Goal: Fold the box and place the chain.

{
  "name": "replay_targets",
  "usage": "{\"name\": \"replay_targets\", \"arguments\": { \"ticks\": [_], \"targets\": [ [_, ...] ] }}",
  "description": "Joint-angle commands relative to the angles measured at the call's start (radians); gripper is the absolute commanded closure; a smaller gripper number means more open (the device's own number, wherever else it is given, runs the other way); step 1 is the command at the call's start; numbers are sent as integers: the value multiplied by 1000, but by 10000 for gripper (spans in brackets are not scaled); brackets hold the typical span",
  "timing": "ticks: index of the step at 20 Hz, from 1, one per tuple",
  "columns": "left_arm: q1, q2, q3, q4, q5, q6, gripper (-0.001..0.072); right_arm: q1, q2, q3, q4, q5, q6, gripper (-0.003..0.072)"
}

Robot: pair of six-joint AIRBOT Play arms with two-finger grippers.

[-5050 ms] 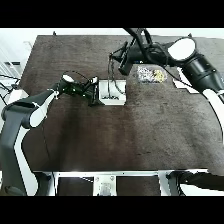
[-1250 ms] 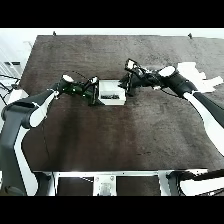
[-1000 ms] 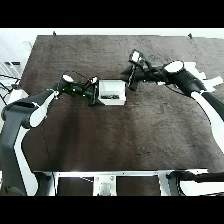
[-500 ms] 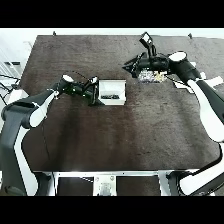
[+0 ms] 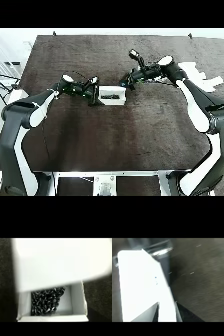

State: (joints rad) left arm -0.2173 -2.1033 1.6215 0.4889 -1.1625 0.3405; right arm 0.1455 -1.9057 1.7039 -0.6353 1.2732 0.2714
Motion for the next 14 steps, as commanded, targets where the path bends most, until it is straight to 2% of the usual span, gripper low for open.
{"name": "replay_targets", "arguments": {
  "ticks": [1, 12, 14],
  "targets": [
    [0, 1, 0, 0, 0, 0, 360, 27, -5, 5, -31, 64, 9, 410],
    [0, 0, 0, 0, 0, 0, 359, 77, -4, 5, -26, 73, 8, 387],
    [0, 0, 0, 0, 0, 0, 359, 87, -4, 4, -38, 45, 8, 286]
  ]
}}
